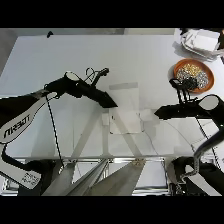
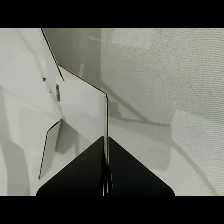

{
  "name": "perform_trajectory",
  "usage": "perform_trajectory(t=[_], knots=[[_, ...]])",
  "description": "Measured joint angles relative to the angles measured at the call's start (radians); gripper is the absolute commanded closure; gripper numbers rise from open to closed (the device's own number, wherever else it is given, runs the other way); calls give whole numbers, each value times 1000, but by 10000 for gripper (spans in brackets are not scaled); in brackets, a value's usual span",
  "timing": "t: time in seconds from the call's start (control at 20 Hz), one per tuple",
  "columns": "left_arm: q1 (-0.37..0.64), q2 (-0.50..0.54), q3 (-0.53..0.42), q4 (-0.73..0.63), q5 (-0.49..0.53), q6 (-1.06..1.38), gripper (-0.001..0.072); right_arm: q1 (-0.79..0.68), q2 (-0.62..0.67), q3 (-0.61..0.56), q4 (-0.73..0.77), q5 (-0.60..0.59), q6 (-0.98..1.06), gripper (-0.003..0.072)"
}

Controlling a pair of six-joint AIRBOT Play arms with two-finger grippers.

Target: Fold the box and place the chain.

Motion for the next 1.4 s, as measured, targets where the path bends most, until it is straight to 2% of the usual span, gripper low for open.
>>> perform_trajectory(t=[0.15, 0.25, 0.45, 0.6, 0.7, 1.1, 1.25, 1.4], knots=[[-18, -10, 2, -4, 4, 22, 529, 0, 0, 0, 0, 2, 0, 671], [-23, -12, 2, -6, 8, 38, 708, 0, 0, 0, -1, 3, 0, 671], [-26, -2, 3, -7, 10, 106, 708, 0, 0, 0, 6, 6, -1, 664], [-27, 35, 2, 2, 18, 166, 708, 0, 1, 5, 18, 40, -1, 435], [-28, 73, 2, 16, 14, 202, 709, 0, 1, 26, 27, 72, 0, 343], [-101, 252, -8, 166, -8, 186, 716, 0, 57, 211, 28, 375, 32, 339], [-153, 298, -64, 204, 1, 165, 715, 0, 146, 239, 6, 447, 47, 344], [-189, 325, -146, 167, 72, 199, 712, 0, 252, 248, -64, 483, 63, 344]])
